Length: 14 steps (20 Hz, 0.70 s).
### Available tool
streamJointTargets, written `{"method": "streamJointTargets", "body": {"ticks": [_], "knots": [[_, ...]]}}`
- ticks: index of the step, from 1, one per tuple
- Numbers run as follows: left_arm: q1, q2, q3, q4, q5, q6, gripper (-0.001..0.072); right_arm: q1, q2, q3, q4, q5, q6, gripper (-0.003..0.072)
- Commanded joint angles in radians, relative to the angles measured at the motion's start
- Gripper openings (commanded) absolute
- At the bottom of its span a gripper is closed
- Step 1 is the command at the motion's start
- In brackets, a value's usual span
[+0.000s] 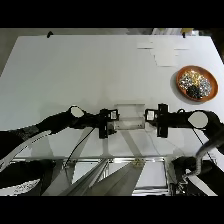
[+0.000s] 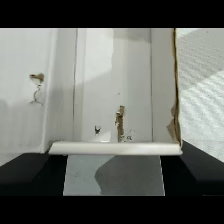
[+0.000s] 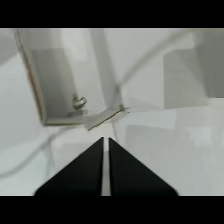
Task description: Fold the box and place the chain.
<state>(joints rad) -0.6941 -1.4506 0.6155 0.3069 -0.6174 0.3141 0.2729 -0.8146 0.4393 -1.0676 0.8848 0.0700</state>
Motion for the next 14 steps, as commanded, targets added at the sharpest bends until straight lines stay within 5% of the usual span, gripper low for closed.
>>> {"method": "streamJointTargets", "body": {"ticks": [1,3,6,10,14], "knots": [[0.001,0.001,0.0,0.0,0.0,0.0,0.0207,0.0,-0.027,0.0,0.011,0.072,-0.23,0.0275],[0.001,0.001,0.0,0.0,0.0,0.0,0.0207,0.0,-0.084,0.0,0.002,0.072,-0.233,0.0266],[0.001,0.001,0.0,0.0,0.0,0.0,0.0207,0.0,-0.156,0.0,0.037,0.045,-0.233,0.0152],[0.001,0.001,0.0,0.0,0.0,0.0,0.0207,0.0,-0.185,0.0,0.127,-0.022,-0.237,0.0152],[0.001,0.001,0.0,0.0,0.0,0.0,0.0207,-0.043,-0.18,0.0,0.043,0.015,-0.199,0.0153]]}}
